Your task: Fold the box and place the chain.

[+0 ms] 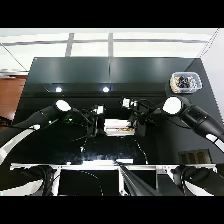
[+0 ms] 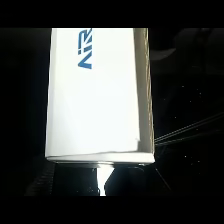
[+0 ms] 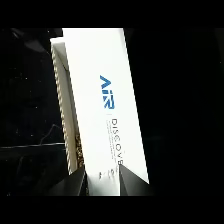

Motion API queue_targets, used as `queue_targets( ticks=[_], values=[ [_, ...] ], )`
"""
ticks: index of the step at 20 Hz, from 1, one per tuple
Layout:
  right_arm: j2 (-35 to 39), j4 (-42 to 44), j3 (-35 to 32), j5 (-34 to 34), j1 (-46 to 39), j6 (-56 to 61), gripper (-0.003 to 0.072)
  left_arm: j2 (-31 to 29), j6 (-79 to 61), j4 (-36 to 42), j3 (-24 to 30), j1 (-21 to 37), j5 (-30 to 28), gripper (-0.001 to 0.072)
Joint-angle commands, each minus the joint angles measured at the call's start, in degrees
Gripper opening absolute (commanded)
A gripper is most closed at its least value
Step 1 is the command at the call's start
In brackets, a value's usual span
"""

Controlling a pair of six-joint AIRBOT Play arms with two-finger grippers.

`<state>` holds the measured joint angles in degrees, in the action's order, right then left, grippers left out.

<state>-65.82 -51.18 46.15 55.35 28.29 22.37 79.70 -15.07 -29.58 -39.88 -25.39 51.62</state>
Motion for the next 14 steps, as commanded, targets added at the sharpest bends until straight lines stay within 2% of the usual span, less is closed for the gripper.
queue_targets(
  ticks=[1, 5, 6, 7, 14],
  values=[
    [0.04, 0.11, 0.04, 1.07, 0.02, -0.04, 0.0199, 0.04, 0.07, 0.0, -0.04, 0.0, 0.0, 0.0448],
    [0.02, 0.09, 0.02, 1.49, 0.02, -0.04, 0.0202, 0.04, 0.07, 0.0, -0.04, 0.0, 0.0, 0.0448],
    [0.02, 0.09, 0.0, 1.6, 0.02, -0.04, 0.0271, 0.04, 0.07, 0.0, -0.04, 0.0, 0.0, 0.0448],
    [0.02, 0.04, -0.02, 1.73, 0.02, -0.04, 0.0278, 0.04, 0.07, 0.0, -0.04, 0.0, 0.0, 0.0448],
    [0.0, -0.04, -0.04, 1.9, 0.04, -0.04, 0.028, 0.04, 0.07, 0.0, -0.04, 0.0, 0.0, 0.0448]
  ],
)
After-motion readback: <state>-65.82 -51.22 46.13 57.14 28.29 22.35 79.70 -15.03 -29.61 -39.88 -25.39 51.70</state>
